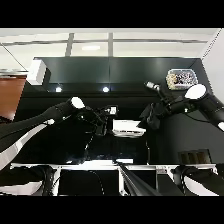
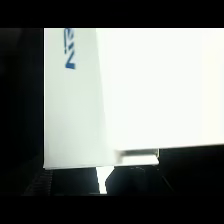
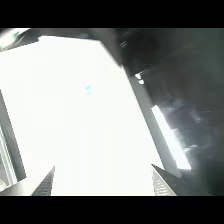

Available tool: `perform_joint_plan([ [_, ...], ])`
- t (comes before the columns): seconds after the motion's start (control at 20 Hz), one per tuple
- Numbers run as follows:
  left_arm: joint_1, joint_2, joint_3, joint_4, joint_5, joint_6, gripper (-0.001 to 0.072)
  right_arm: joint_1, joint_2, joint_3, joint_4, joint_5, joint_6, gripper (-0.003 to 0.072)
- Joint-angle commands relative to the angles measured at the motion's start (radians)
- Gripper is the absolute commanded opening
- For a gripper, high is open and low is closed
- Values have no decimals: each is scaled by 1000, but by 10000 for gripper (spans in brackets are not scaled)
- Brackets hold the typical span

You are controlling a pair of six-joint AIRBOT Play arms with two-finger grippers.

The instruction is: Fold the box and place the chain.

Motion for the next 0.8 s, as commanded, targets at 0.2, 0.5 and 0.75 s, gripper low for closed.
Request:
perform_joint_plan([
  [0.2,0,-1,-1,0,-4,0,504,109,1,-24,-61,-102,-202,699],
  [0.5,0,-1,-1,1,-4,0,504,112,2,-18,-59,-98,-207,700],
  [0.75,0,-1,-1,1,-5,0,503,127,71,-13,-158,-55,-146,699],
])
